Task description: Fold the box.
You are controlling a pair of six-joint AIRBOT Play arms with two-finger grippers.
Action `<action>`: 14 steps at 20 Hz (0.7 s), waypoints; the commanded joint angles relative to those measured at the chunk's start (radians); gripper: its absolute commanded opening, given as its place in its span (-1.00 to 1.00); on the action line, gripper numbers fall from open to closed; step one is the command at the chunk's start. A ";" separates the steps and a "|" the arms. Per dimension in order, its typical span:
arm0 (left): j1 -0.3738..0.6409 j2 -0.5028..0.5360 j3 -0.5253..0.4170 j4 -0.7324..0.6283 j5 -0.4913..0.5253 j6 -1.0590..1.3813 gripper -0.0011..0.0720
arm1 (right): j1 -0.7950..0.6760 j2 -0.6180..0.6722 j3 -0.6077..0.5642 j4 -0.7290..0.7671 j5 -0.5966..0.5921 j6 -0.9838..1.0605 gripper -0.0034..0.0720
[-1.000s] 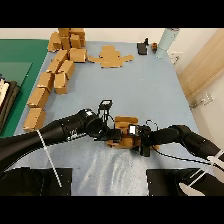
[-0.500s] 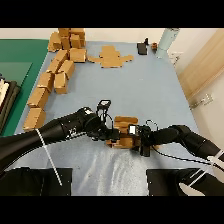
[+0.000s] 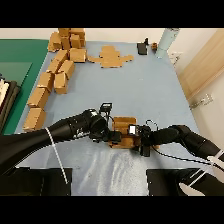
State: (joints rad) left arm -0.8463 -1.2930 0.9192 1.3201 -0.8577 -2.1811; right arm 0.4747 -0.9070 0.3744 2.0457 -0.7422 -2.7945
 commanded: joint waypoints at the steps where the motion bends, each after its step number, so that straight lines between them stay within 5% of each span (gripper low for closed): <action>1: -0.021 -0.032 0.027 0.010 -0.008 -0.039 0.57 | 0.001 0.000 -0.001 0.000 0.000 0.000 0.57; 14: -0.040 -0.198 0.215 0.095 -0.150 -0.110 0.56 | 0.001 0.000 -0.001 0.000 0.000 0.000 0.57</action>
State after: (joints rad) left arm -0.8864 -1.4544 1.1023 1.4014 -0.9741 -2.2799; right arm 0.4747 -0.9070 0.3744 2.0457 -0.7422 -2.7945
